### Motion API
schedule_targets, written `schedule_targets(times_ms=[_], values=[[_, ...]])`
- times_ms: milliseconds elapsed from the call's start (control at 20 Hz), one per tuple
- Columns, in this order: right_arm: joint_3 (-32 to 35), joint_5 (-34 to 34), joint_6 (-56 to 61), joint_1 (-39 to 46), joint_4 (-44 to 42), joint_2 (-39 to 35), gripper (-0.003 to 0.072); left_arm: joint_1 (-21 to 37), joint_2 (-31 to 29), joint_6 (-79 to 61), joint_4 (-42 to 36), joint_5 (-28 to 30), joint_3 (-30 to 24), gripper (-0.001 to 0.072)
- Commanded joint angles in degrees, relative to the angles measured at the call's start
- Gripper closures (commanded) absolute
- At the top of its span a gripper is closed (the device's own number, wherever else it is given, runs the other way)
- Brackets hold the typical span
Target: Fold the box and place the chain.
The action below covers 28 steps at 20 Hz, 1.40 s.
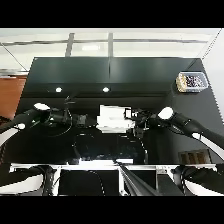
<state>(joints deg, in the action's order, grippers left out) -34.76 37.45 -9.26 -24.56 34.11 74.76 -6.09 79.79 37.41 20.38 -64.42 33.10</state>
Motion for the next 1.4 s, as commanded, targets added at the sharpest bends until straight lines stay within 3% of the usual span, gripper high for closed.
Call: schedule_targets(times_ms=[0,500,750,850,1350], values=[[0.0,0.0,0.0,0.0,0.0,0.0,0.0225,0.1,0.0,0.1,1.6,-4.9,2.6,0.0075],[0.0,0.0,0.0,0.0,0.0,0.0,0.0225,-9.4,-0.1,15.4,10.6,1.1,11.4,0.0093],[0.0,0.0,0.0,0.0,0.0,0.0,0.0225,-14.7,-0.1,26.7,19.5,3.4,15.8,0.0095],[0.0,0.0,0.0,0.0,0.0,0.0,0.0225,-15.9,-0.1,29.4,21.9,3.4,17.0,0.0251],[0.0,0.0,0.0,0.0,0.0,0.0,0.0225,-22.3,-0.1,48.7,38.2,5.6,20.4,0.0251]])
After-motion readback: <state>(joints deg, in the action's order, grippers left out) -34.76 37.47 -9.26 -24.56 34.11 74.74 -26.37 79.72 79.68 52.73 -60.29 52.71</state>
